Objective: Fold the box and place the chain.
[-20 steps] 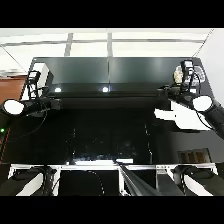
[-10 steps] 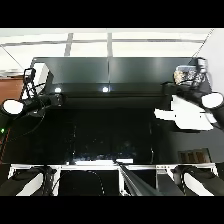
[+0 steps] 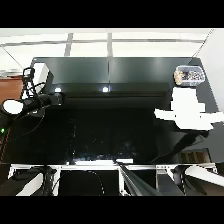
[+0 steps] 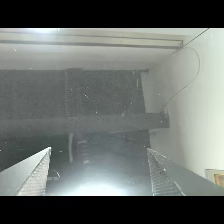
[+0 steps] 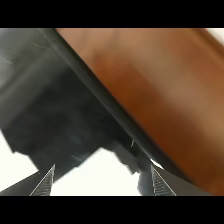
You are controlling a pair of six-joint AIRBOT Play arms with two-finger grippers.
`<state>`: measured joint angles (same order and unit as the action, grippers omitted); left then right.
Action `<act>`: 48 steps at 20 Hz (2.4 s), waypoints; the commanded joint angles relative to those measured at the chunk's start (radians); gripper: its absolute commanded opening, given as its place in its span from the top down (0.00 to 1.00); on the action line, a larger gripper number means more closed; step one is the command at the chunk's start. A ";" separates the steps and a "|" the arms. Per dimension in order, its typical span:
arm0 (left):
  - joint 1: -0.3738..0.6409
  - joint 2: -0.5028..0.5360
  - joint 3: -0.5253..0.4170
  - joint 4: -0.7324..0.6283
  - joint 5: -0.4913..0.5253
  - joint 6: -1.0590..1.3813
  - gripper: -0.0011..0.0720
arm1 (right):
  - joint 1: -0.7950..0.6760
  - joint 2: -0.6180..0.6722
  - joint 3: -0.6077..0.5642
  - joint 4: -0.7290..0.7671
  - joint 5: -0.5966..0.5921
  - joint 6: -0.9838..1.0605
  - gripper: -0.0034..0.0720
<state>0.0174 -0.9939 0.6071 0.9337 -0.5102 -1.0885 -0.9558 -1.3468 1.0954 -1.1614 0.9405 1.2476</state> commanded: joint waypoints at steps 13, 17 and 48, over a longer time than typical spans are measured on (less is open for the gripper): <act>-0.001 0.000 0.000 -0.003 -0.032 0.000 0.02 | 0.008 -0.386 0.277 0.155 0.460 -0.423 0.41; -0.001 0.000 0.000 -0.003 -0.032 0.000 0.02 | 0.043 -0.372 0.278 0.157 0.549 -0.422 0.93; -0.243 -0.618 0.395 -0.443 -0.652 0.309 0.02 | 1.057 0.431 -0.791 0.950 -0.380 -0.705 0.93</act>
<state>-0.1997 -1.5055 0.9195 0.5037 -1.0763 -0.8337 0.0895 -0.9176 0.3088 -0.2211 0.5705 0.5423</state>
